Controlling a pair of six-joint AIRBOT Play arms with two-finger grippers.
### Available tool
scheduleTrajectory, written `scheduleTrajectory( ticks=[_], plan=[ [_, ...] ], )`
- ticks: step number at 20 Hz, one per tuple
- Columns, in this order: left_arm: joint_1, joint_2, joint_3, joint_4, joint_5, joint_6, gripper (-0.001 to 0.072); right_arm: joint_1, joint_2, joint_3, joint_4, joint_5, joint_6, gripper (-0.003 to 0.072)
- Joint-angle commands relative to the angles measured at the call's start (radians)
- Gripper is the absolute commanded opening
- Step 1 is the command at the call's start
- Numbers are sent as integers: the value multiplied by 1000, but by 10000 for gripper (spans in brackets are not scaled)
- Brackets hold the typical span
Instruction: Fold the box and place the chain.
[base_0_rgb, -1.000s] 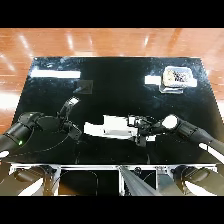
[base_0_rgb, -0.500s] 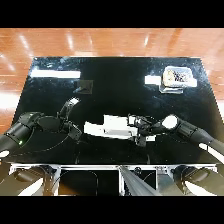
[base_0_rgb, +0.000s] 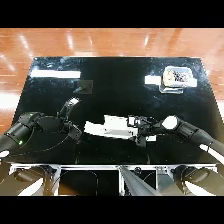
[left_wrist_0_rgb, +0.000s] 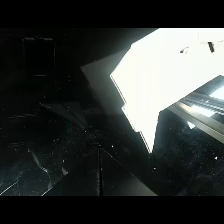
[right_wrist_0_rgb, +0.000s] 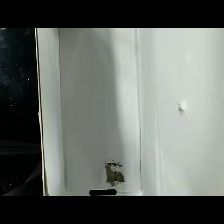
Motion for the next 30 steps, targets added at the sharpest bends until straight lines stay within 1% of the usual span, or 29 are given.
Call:
scheduleTrajectory(
  ticks=[1,7,11,12,14,15,17,18,19,21,24,27,30],
  plan=[
    [0,-1,0,0,1,0,23,0,9,1,6,0,-3,549],
    [-3,-8,0,-10,0,0,22,0,10,1,6,0,-3,549],
    [-3,-45,0,-28,-19,9,23,0,10,1,7,0,-3,549],
    [-4,-62,0,-33,-17,84,24,0,10,1,7,0,-2,549],
    [-10,-89,0,-40,-3,311,24,0,10,1,7,0,-2,549],
    [-8,-97,0,-60,-19,352,24,0,10,1,7,0,-2,549],
    [-6,-105,2,-119,-66,356,23,0,10,1,7,0,-2,549],
    [-6,-105,2,-172,-81,356,24,0,10,1,7,0,-2,549],
    [-7,-105,2,-228,-84,356,24,0,10,1,7,0,-2,548],
    [-8,-108,2,-295,-87,350,24,0,10,1,7,0,-2,549],
    [-10,-130,2,-308,-86,324,23,0,10,1,7,0,-2,549],
    [-10,-192,2,-312,-92,257,22,0,10,1,7,0,-2,548],
    [-10,-220,2,-335,-91,257,22,0,10,1,7,0,-2,549]
  ],
)
